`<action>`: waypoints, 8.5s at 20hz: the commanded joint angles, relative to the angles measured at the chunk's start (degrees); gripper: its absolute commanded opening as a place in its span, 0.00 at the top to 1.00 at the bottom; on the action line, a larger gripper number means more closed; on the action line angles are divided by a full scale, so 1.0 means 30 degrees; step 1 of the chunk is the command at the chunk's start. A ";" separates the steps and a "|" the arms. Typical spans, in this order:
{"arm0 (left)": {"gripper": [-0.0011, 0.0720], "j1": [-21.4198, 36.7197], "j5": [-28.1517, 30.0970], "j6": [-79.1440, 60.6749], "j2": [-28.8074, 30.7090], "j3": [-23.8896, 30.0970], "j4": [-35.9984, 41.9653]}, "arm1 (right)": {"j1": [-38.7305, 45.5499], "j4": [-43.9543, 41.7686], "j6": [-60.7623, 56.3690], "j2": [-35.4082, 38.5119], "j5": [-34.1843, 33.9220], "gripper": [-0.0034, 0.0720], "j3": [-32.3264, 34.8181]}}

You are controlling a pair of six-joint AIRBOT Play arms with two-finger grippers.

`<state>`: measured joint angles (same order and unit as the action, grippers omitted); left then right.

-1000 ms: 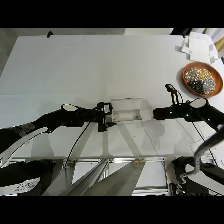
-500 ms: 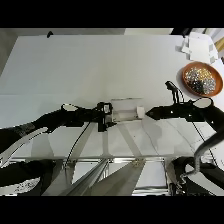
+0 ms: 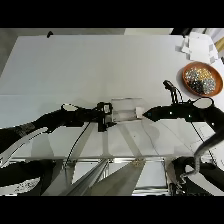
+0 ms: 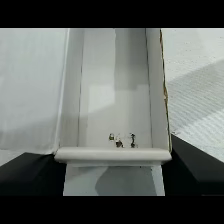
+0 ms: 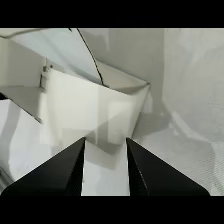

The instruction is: Fold the box and place the chain.

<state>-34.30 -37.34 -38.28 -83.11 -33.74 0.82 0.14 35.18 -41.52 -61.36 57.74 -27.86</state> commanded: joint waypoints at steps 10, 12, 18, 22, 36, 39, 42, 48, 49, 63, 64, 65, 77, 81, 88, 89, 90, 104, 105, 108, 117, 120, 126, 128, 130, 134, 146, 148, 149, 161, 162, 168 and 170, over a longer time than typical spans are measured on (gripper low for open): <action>0.70 0.0000 0.0007 0.0000 0.0000 0.0007 -0.0007 | -0.3985 0.4503 -0.5756 0.0022 -0.2790 0.43 -0.1829; 0.70 0.0000 0.0015 0.0000 0.0000 0.0007 -0.0007 | -0.5144 0.7206 -0.8721 -0.0437 -0.2841 0.43 -0.3053; 0.70 0.0000 0.0007 0.0000 0.0000 0.0007 -0.0007 | -0.7861 1.1621 -1.4309 -0.1632 -0.2681 0.42 -0.4211; 0.70 0.0000 0.0007 0.0000 0.0000 0.0007 0.0000 | -0.9318 1.3617 -1.7201 -0.2761 -0.2091 0.42 -0.5209; 0.70 0.0000 0.0007 0.0000 0.0000 0.0007 -0.0007 | -1.1453 1.7704 -2.4247 -0.6142 0.0984 0.53 -0.8451; 0.70 0.0000 0.0015 0.0000 0.0000 0.0007 -0.0007 | -1.1453 1.7675 -2.5296 -0.6360 0.0896 0.58 -0.8444; 0.70 0.0000 0.0007 0.0000 0.0000 0.0007 -0.0007 | -1.1453 1.7617 -2.5310 -0.6557 0.1086 0.73 -0.8444; 0.70 0.0000 0.0007 0.0000 0.0000 0.0007 -0.0007 | -1.1453 1.7609 -2.5303 -0.6572 0.0998 0.90 -0.8444; 0.70 0.0000 0.0007 0.0000 0.0000 0.0007 0.0000 | -1.1453 1.7609 -2.5303 -0.6579 0.0889 0.72 -0.8437; 0.70 0.0000 0.0007 0.0000 0.0000 0.0007 0.0000 | -1.1453 1.7624 -2.3911 -0.6863 0.0925 0.71 -0.8415; 0.70 0.0000 0.0007 0.0000 -0.0007 0.0007 -0.0007 | -1.1453 1.7624 -2.3496 -0.6652 0.0962 0.55 -0.8415; 0.70 0.0000 0.0015 0.0000 0.0000 0.0007 -0.0007 | -1.1453 1.7624 -2.2950 -0.6339 0.1086 0.41 -0.8415; 0.70 0.0000 0.0007 0.0000 0.0000 0.0007 0.0000 | -0.2798 1.8316 -1.6101 -0.0619 0.2827 0.55 -1.1468; 0.70 0.0000 -0.0007 0.0000 0.0000 0.0007 0.0000 | 0.3898 1.8353 -1.3253 -0.2805 0.0984 0.66 -1.3908; 0.70 0.0000 -0.0007 0.0000 0.0000 0.0007 -0.0007 | 0.7839 1.7609 -1.3238 -0.9581 0.1005 0.66 -1.7427; 0.70 0.0000 -0.0007 0.0000 0.0000 0.0007 -0.0007 | 0.7810 1.7544 -1.3333 -1.0338 0.1027 0.65 -1.7544; 0.70 0.0000 -0.0007 0.0000 0.0000 0.0007 -0.0007 | 0.7810 1.7551 -1.3748 -1.0943 0.1078 0.62 -1.7537; 0.70 0.0000 -0.0051 0.0000 0.0000 0.0007 -0.0007 | 0.7832 1.7544 -1.4586 -1.2932 0.1078 0.93 -1.7537; 0.70 0.0000 -0.0044 0.0000 0.0000 0.0007 0.0000 | 0.7832 1.7551 -1.4557 -1.2881 0.1209 0.93 -1.7537; 0.70 0.0000 -0.0051 0.0000 0.0000 0.0007 -0.0007 | 0.7832 1.7551 -1.3916 -1.1956 0.1603 0.93 -1.7544; 0.70 0.0000 -0.0051 0.0000 0.0000 0.0007 -0.0007 | 0.7832 1.3537 -0.8874 -0.3585 0.3810 0.93 -1.7537; 0.70 0.0000 -0.0051 0.0000 0.0000 0.0007 -0.0007 | 0.7825 1.1205 -0.7468 -0.1100 0.5428 0.93 -1.7537; 0.70 0.0000 -0.0051 0.0000 0.0000 0.0007 -0.0007 | 0.7147 0.7796 -0.6470 0.2820 0.8080 0.93 -1.7537; 0.70 0.0000 -0.0051 0.0000 0.0000 0.0007 0.0000 | 0.5872 0.7337 -0.6492 0.3927 0.8612 0.93 -1.7537; 0.70 0.0000 -0.0051 0.0000 0.0000 0.0007 0.0000 | 0.4262 0.7315 -0.6637 0.4794 0.9092 0.93 -1.7537; 0.70 0.0000 -0.0051 0.0000 0.0000 0.0007 0.0000 | 0.0809 0.7147 -0.7766 0.5559 0.9209 0.93 -1.7529; 0.70 0.0000 -0.0051 0.0000 0.0000 0.0007 0.0000 | -0.9260 0.9581 -0.9734 0.4969 0.4197 0.93 -1.2699; 0.70 0.0000 -0.0051 0.0000 0.0000 0.0007 -0.0007 | -0.9959 0.9602 -0.9734 0.4473 0.2973 0.93 -1.1570; 0.70 0.0000 -0.0051 0.0000 0.0000 0.0007 -0.0007 | -1.0236 0.9610 -0.9726 0.4116 0.2390 0.93 -1.1081; 0.70 0.0000 -0.0051 0.0000 0.0000 0.0007 0.0000 | -1.0630 0.9180 -0.9420 -0.0656 -0.1122 0.93 -0.7599; 0.70 0.0000 -0.0051 0.0000 0.0000 0.0007 -0.0007 | -1.0622 0.9187 -0.9420 -0.0852 -0.1421 0.93 -0.7337; 0.70 0.0000 -0.0058 0.0000 0.0000 0.0007 -0.0007 | -1.0914 0.9100 -0.9442 -0.1581 -0.2572 0.93 -0.5960; 0.70 0.0000 -0.0058 0.0000 0.0000 0.0007 -0.0007 | -1.1380 0.9107 -0.9442 -0.2244 -0.2652 0.90 -0.5807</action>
<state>-34.28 -37.52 -38.28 -83.11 -33.74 0.82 -32.77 62.57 -69.84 -66.06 50.83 -46.41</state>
